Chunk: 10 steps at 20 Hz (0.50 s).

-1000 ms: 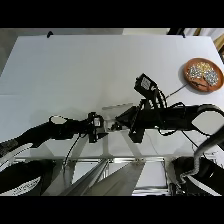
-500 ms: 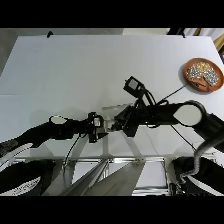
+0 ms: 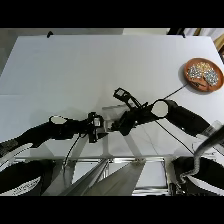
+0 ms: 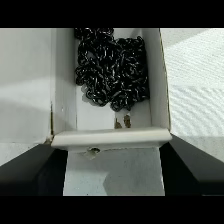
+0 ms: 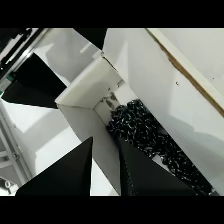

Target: Fold the box and place the chain.

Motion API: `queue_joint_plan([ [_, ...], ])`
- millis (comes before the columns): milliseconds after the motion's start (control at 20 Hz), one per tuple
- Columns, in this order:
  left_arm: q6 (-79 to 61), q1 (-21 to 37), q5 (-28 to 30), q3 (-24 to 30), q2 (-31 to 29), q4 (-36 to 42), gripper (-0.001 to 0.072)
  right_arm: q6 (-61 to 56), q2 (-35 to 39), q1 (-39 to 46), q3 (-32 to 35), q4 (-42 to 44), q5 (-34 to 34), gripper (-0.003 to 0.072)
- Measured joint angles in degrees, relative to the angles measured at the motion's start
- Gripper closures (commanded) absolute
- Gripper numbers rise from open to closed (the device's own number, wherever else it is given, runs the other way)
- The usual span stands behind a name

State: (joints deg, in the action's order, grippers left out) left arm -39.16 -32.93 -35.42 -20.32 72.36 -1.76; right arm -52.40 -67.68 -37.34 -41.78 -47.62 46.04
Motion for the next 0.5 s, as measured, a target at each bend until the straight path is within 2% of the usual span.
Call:
queue_joint_plan([
  [200, 0.0, 0.0, 0.0, 0.0, 0.0, 0.0, 0.0572, 0.0, 4.39, 4.07, 0.0, 0.02, -0.07, 0.0493],
  [500, -0.02, 0.0, 0.0, 0.0, 0.0, -0.02, 0.0572, -0.26, 13.92, 20.15, 0.0, -0.81, 2.12, 0.0475],
])
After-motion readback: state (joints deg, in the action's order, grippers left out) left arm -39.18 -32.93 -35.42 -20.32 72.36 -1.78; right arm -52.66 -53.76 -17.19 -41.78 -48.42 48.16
